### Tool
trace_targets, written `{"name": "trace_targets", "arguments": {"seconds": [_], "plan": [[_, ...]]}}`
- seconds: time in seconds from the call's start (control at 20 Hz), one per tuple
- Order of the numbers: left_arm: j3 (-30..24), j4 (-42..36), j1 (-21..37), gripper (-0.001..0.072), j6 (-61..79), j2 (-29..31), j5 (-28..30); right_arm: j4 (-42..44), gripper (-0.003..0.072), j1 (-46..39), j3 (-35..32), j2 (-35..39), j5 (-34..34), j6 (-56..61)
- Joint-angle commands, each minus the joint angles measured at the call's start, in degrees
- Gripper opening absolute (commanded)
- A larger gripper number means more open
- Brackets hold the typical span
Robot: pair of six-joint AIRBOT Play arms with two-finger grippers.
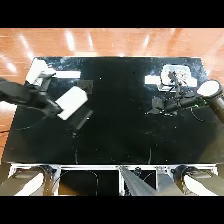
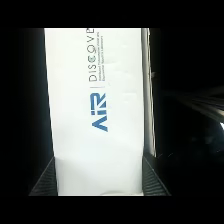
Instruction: Fold the box and place the chain.
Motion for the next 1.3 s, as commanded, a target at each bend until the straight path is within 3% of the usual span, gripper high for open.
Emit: {"name": "trace_targets", "arguments": {"seconds": [0.0, 0.05, 0.15, 0.25, 0.85, 0.9, 0.95, 1.0, 1.05, 1.25], "plan": [[-0.85, 4.81, 18.71, 0.0017, -2.21, 1.84, 1.86, 0.02, 0.0038, 0.00, -0.02, 0.04, -0.63, -0.94], [-0.85, 3.72, 24.00, 0.0018, -3.02, 1.14, -0.13, 0.00, 0.0038, 0.00, -0.02, 0.04, -0.70, -1.29], [-0.79, -6.32, 33.11, 0.0018, -4.17, -1.86, -4.37, -0.02, 0.0038, 0.02, -0.02, 0.04, -1.33, -1.31], [-0.17, -9.35, 37.29, 0.0018, -2.64, -5.14, -6.88, -0.04, 0.0038, 0.00, -0.02, 0.04, -1.81, -1.31], [9.60, -5.46, 32.57, 0.0021, 13.16, -21.38, -14.10, 0.00, 0.0038, 0.00, -0.02, 0.04, -3.65, 0.70], [9.73, -5.35, 32.24, 0.0051, 13.16, -21.86, -14.08, 0.00, 0.0038, 0.00, -0.02, 0.04, -3.74, 0.70], [9.70, -5.11, 31.95, 0.0255, 13.14, -22.10, -13.90, -0.02, 0.0038, 0.00, -0.02, 0.04, -3.76, 0.70], [9.70, -4.07, 31.80, 0.0568, 12.79, -22.12, -13.73, -0.02, 0.0038, 0.00, -0.02, 0.04, -3.76, 0.70], [9.79, -1.57, 31.56, 0.0628, 11.02, -22.10, -13.64, -0.02, 0.0038, 0.00, -0.02, 0.04, -3.74, 0.70], [12.04, 7.10, 30.73, 0.0632, 3.54, -22.03, -10.58, -0.02, 0.0038, 0.00, -0.02, 0.04, -3.85, 0.68]]}}
